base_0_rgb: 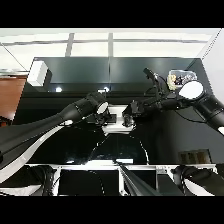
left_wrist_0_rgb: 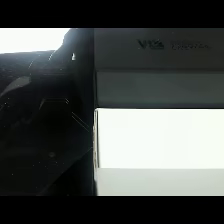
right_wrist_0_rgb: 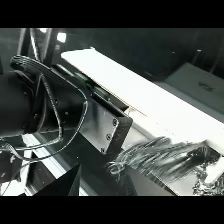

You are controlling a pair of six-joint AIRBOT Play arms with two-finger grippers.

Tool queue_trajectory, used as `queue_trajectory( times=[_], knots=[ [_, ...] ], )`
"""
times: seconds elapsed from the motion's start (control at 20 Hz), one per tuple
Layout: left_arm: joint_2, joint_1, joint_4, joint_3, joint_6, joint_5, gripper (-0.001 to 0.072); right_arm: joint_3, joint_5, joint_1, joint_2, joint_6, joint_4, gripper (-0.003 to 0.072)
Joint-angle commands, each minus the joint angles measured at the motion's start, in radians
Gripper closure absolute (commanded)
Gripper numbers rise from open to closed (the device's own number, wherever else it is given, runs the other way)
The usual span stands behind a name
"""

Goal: Fold the box and place the chain.

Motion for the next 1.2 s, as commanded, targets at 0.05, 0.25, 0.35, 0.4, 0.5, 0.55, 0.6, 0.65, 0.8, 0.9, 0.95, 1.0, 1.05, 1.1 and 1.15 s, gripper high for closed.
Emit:
queue_trajectory(
  times=[0.05,0.25,0.35,0.4,0.5,0.55,0.6,0.65,0.8,0.9,0.95,1.0,1.05,1.1,1.15],
  knots=[
    [-0.001,0.001,0.0,0.001,0.0,0.0,0.0681,-0.008,0.108,-0.104,0.035,-0.04,-0.026,0.0351],
    [-0.001,0.001,0.0,0.001,0.0,0.0,0.0681,-0.088,0.134,-0.263,0.203,-0.108,-0.291,0.0351],
    [-0.001,0.001,0.0,0.001,0.0,0.0,0.0681,-0.229,0.026,-0.274,0.266,-0.217,-0.353,0.0194],
    [-0.001,0.001,0.0,0.001,0.0,0.0,0.0681,-0.304,-0.035,-0.272,0.27,-0.281,-0.331,-0.0034],
    [-0.001,0.001,0.0,0.001,0.0,0.0,0.0681,-0.422,-0.164,-0.238,0.268,-0.479,-0.291,-0.0034],
    [-0.001,0.001,0.0,0.001,0.0,0.0,0.0681,-0.462,-0.231,-0.204,0.268,-0.586,-0.285,-0.0034],
    [-0.001,0.0,0.0,0.001,0.0,0.0,0.0681,-0.499,-0.3,-0.159,0.267,-0.729,-0.286,-0.0033],
    [-0.001,0.0,0.0,0.001,0.0,0.0,0.0681,-0.523,-0.337,-0.116,0.264,-0.897,-0.286,-0.0033],
    [-0.001,0.0,-0.002,0.001,0.0,0.0,0.0681,-0.518,-0.378,-0.067,0.142,-1.182,-0.132,-0.0032],
    [-0.001,0.0,0.0,0.001,0.0,0.0,0.0681,-0.488,-0.378,-0.066,0.05,-1.369,-0.021,-0.0032],
    [-0.001,0.0,-0.001,0.001,0.0,0.0,0.0681,-0.465,-0.382,-0.066,0.017,-1.415,0.011,-0.0032],
    [-0.001,0.001,0.0,0.001,0.0,0.0,0.0681,-0.443,-0.402,-0.064,-0.01,-1.445,0.033,-0.0032],
    [-0.001,0.0,-0.001,0.001,0.0,0.0,0.0681,-0.419,-0.411,-0.063,-0.032,-1.448,0.033,-0.0032],
    [-0.001,0.0,-0.001,0.001,0.0,0.0,0.0681,-0.401,-0.409,-0.063,-0.05,-1.45,0.033,-0.0031],
    [-0.001,0.0,-0.001,0.001,0.0,0.0,0.0681,-0.385,-0.39,-0.062,-0.066,-1.452,0.036,-0.0031]
  ],
)
